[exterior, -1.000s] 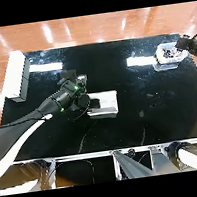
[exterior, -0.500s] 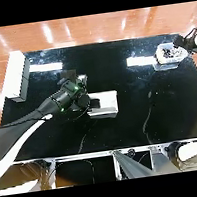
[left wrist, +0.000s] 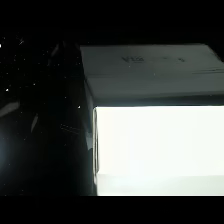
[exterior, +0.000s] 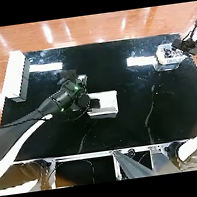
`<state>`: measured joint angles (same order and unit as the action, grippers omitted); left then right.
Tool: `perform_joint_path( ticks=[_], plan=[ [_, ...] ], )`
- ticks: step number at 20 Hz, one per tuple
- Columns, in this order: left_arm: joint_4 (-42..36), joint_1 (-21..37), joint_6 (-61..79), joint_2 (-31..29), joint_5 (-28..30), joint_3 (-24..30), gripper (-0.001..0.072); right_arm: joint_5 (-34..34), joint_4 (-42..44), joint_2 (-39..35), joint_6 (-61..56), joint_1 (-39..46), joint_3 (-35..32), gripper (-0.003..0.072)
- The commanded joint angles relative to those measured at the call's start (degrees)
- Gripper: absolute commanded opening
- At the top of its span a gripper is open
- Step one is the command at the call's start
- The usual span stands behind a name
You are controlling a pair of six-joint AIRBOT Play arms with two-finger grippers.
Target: Fold the box and place the chain.
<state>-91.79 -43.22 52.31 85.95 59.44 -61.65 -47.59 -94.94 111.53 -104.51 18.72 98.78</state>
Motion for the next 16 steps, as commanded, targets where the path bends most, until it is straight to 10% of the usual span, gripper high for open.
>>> perform_joint_path(
  ticks=[1, 7, 10, 16],
  plan=[
    [-0.2, 0.0, 0.0, 0.0, 0.1, 0.0, 0.0019, 0.6, 0.7, 1.4, -0.1, 0.2, 0.5, 0.0689],
    [-0.2, 0.0, 0.0, 0.0, 0.1, 0.0, 0.0019, 2.8, 4.1, 1.6, 0.0, 0.2, 0.4, 0.0629],
    [-0.2, 0.0, 0.0, 0.0, 0.1, 0.0, 0.0019, 1.4, 5.0, 1.5, 1.7, 0.0, 0.5, 0.0015],
    [0.2, 0.0, 0.0, 0.0, 0.0, 0.0, 0.0019, 0.2, 6.4, -2.3, 3.9, 0.0, 1.2, 0.0021]
  ],
)
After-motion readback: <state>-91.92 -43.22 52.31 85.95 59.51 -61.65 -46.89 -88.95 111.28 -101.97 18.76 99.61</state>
